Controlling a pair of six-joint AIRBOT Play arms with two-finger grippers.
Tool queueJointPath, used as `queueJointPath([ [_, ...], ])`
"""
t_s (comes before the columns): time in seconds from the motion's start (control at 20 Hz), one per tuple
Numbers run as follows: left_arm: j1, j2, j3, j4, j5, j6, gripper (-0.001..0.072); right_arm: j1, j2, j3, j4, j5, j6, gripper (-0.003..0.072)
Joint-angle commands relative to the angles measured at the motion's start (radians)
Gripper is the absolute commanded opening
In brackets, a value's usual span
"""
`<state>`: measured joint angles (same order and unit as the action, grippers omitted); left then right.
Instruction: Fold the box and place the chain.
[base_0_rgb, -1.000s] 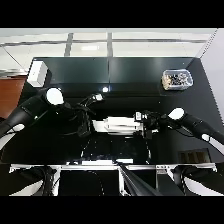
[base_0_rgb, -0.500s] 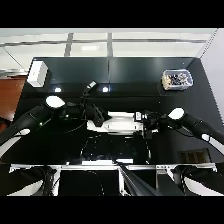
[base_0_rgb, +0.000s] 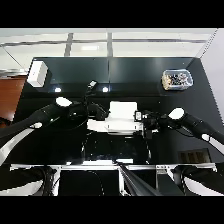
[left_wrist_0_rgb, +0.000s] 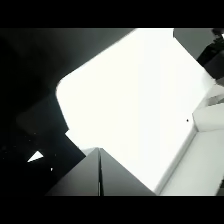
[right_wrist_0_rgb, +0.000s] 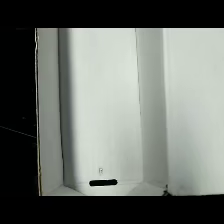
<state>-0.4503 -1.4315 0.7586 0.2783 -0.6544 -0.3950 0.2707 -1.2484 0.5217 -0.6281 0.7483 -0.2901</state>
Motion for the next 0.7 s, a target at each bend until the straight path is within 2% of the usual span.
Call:
queueJointPath([
  [0.0,0.0,-0.061,0.02,-0.001,-0.039,0.003,0.002,0.0,0.0,0.0,-0.001,-0.001,-0.001,0.0237],
  [0.2,0.001,-0.074,0.022,0.011,-0.067,0.003,0.0019,0.0,0.0,0.0,-0.001,-0.001,-0.001,0.0237],
  [0.35,0.019,-0.022,0.048,0.076,-0.097,0.001,0.0018,0.0,0.0,0.0,-0.001,-0.001,-0.001,0.0237],
  [0.45,0.042,0.065,0.066,0.176,-0.131,-0.035,0.0017,0.0,0.0,0.0,-0.001,-0.001,-0.001,0.0237],
  [0.55,0.081,0.204,0.064,0.354,-0.138,-0.134,0.0017,0.0,0.0,0.0,-0.001,-0.001,-0.001,0.0237],
  [0.65,0.127,0.353,0.024,0.413,-0.131,-0.197,0.0018,0.0,0.0,0.0,-0.001,-0.001,-0.001,0.0237],
])
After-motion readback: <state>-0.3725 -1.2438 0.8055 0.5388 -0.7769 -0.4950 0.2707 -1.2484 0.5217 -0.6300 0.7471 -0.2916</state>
